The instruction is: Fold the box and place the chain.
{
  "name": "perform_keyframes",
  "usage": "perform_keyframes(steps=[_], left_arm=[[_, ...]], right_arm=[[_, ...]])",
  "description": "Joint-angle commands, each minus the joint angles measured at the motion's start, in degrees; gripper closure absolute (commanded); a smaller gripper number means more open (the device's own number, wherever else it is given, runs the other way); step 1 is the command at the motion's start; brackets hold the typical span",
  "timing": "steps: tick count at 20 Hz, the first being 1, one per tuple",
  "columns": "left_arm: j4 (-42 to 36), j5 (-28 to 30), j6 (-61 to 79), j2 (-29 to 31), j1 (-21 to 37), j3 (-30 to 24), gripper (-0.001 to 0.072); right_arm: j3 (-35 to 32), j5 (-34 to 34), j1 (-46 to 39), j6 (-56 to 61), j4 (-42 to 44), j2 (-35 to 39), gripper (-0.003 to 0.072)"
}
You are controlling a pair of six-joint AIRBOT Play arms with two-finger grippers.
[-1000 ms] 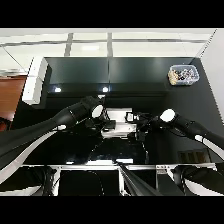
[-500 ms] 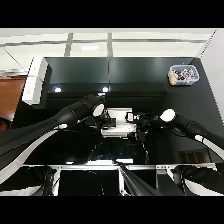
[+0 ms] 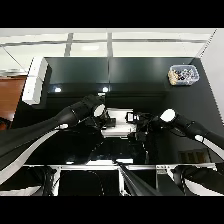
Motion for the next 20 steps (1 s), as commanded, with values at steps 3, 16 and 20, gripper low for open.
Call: perform_keyframes(steps=[3,16,20], left_arm=[[0.1,-0.3,-0.3,0.2,0.0,0.1,0.0246],[0.5,-1.8,-1.8,-1.3,-0.3,0.3,0.0431],[0.5,-1.5,-1.8,-1.3,-0.3,0.3,0.0622]], right_arm=[[0.0,0.0,0.0,0.2,0.2,0.0,0.0507],[0.0,0.0,0.0,0.2,0.2,0.0,0.0507],[0.0,0.0,0.0,0.2,0.2,0.0,0.0507]])
